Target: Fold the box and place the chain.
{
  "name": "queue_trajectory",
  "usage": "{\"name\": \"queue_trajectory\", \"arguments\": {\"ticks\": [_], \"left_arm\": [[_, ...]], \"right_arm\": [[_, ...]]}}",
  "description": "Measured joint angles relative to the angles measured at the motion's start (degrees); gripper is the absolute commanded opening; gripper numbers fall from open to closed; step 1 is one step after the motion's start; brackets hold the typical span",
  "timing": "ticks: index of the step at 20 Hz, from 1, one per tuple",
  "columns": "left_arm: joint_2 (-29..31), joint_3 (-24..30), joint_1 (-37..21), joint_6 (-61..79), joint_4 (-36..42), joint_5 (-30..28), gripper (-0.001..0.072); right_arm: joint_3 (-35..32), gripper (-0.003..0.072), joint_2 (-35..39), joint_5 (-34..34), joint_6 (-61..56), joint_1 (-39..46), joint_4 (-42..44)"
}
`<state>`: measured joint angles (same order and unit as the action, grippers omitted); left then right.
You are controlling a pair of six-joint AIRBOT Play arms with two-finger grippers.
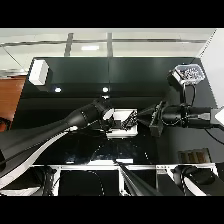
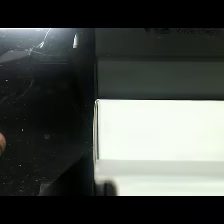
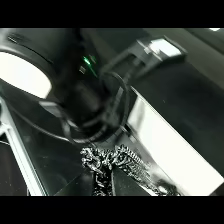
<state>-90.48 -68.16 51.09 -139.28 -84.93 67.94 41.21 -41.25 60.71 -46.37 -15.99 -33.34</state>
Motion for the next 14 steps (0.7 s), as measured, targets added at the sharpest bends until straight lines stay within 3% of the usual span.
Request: {"name": "queue_trajectory", "arguments": {"ticks": [6,7,8,9,14], "left_arm": [[0.00,0.00,0.00,-0.02,0.00,0.00,0.0028],[0.00,0.00,0.00,0.00,0.00,0.02,0.0028],[0.00,0.00,0.00,-0.02,-0.02,0.02,0.0028],[0.00,0.00,0.00,0.00,0.00,0.02,0.0028],[0.00,0.00,0.00,-0.02,0.00,0.02,0.0028]], "right_arm": [[-1.79,0.0026,-0.70,-1.66,-3.54,-0.07,-2.69],[-1.97,0.0122,-1.09,-2.03,-3.74,-0.31,-2.73],[-2.08,0.0385,-1.62,-2.97,-4.26,-0.72,-2.84],[-2.14,0.0435,-2.10,-3.72,-4.48,-1.14,-2.78],[-2.32,0.0435,-3.17,-4.94,-5.09,0.59,-7.17]]}}
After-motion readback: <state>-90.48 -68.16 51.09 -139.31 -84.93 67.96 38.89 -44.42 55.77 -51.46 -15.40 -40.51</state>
